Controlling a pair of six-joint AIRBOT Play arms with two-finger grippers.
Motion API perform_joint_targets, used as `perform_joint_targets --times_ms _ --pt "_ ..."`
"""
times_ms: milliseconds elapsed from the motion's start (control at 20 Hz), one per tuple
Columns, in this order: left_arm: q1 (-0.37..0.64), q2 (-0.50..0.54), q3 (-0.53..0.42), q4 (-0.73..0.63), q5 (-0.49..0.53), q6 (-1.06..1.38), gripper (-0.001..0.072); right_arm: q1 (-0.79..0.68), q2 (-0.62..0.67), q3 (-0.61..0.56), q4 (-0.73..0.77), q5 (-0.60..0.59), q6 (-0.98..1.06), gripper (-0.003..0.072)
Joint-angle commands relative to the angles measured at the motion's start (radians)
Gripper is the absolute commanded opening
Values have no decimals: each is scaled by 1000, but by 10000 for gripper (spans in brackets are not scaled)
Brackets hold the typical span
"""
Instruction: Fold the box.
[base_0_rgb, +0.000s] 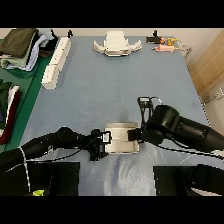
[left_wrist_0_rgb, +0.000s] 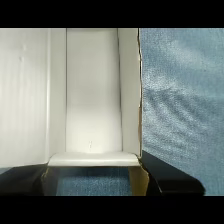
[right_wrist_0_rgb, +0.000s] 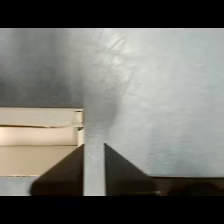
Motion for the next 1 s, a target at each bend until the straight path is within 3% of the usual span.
perform_joint_targets --times_ms 0,250,400,600,750,950 --pt "0 0 1 0 0 0 519 -83 79 15 -73 -82 -69 -1" --pt "0 0 1 0 0 0 519 -373 34 9 106 38 -350 -2" --pt "0 0 1 0 0 0 520 -575 -54 9 377 136 -577 -1" --pt "0 0 1 0 0 0 519 -781 -232 10 761 145 -866 -1" --pt "0 0 1 0 0 0 520 -820 -385 11 1063 21 -1100 -1" --pt "0 0 1 0 0 0 519 -759 -463 11 1073 6 -1287 -1"
